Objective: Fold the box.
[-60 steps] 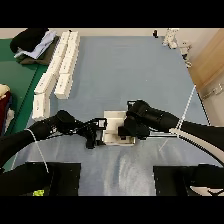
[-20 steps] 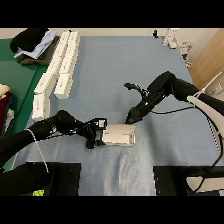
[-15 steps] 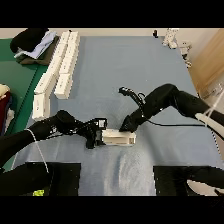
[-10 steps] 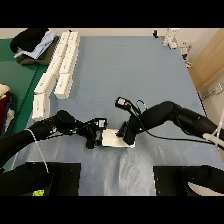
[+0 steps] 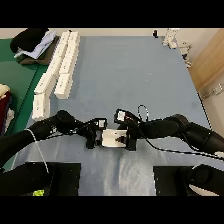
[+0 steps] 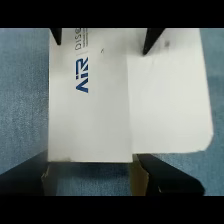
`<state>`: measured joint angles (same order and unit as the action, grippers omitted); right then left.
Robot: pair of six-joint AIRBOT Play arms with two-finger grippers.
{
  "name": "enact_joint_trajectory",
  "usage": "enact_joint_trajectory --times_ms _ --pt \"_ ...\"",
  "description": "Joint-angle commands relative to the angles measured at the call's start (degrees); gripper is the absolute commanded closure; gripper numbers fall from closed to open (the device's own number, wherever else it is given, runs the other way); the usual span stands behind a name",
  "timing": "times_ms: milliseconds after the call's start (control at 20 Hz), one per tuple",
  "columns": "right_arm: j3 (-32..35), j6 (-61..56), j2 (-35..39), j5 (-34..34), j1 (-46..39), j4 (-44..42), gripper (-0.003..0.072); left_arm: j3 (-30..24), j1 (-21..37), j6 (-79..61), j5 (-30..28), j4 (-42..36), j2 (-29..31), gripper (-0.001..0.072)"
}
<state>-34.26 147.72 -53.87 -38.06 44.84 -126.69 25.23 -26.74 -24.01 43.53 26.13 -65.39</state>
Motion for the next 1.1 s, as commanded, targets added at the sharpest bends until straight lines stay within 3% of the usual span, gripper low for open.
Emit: enact_joint_trajectory --times_ms 0,50,400,1050 --pt "0.2 5.5 -0.5 -1.4 0.5 2.1 0.0189 0.0 0.0 0.0 0.0 0.0 0.0 0.0296" --pt "0.2 7.6 -1.0 -1.3 0.8 2.3 0.0090 0.0 0.0 0.0 0.0 0.0 0.0 0.0296" --pt "0.2 13.9 -4.3 2.3 1.3 3.3 0.0087 0.0 0.0 0.0 0.0 0.0 0.0 0.0296" --pt "0.2 13.9 -1.6 4.6 1.2 6.0 0.0104 0.0 0.0 0.0 0.0 0.0 0.0 0.0296"
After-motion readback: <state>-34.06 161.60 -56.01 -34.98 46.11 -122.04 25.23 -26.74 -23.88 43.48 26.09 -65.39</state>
